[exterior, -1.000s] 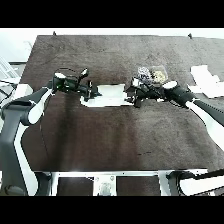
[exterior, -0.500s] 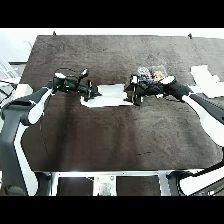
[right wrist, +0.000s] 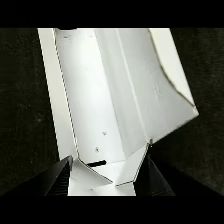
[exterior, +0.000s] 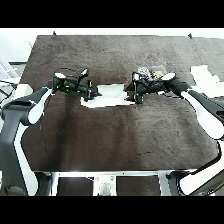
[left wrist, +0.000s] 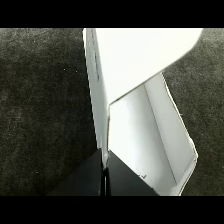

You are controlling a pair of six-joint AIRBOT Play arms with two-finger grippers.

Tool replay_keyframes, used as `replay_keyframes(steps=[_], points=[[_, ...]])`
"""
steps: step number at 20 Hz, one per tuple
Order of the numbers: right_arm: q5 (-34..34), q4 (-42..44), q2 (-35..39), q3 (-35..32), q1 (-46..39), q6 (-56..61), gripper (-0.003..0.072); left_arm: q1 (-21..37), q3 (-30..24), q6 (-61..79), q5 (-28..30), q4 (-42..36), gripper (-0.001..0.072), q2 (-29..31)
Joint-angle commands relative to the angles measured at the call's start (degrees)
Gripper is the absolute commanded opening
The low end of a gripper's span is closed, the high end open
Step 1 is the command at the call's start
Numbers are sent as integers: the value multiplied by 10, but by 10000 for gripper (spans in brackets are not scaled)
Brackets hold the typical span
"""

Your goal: Fold the box and place the chain.

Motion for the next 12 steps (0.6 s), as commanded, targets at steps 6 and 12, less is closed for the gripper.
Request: replay_keyframes(steps=[6, 12], points=[[51, 15, -48, 32, 3, -11, 552, 0, 0, 0, 0, 0, 21, 0], [43, 36, -62, 34, -7, -20, 552, 0, 0, 0, 0, 0, 21, 0]])
